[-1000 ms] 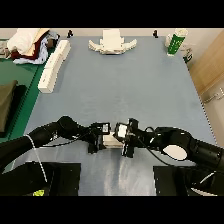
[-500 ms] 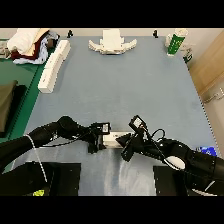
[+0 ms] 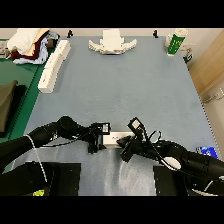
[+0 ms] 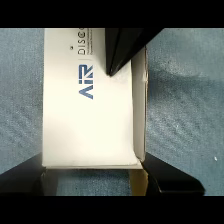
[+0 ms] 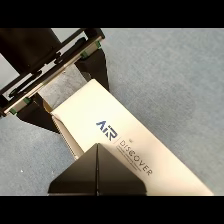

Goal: Fold the box.

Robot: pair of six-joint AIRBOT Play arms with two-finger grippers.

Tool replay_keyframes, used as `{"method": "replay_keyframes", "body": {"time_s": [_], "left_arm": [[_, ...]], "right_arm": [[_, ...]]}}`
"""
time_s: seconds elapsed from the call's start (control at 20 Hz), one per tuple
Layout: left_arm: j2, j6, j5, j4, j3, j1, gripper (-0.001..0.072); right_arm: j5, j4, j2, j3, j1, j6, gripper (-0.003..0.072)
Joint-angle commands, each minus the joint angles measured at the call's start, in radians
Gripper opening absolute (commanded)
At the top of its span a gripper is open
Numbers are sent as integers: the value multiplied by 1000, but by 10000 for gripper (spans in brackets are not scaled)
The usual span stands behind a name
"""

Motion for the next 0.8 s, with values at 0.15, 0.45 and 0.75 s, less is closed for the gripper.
{"method": "replay_keyframes", "body": {"time_s": [0.15,0.45,0.75], "left_arm": [[1,0,0,0,0,0,511],[1,0,0,0,0,0,511],[1,0,0,0,0,0,511]], "right_arm": [[11,0,-2,-3,1,3,3],[-50,-68,88,6,-16,3,4],[-42,-208,142,69,-165,2,4]]}}
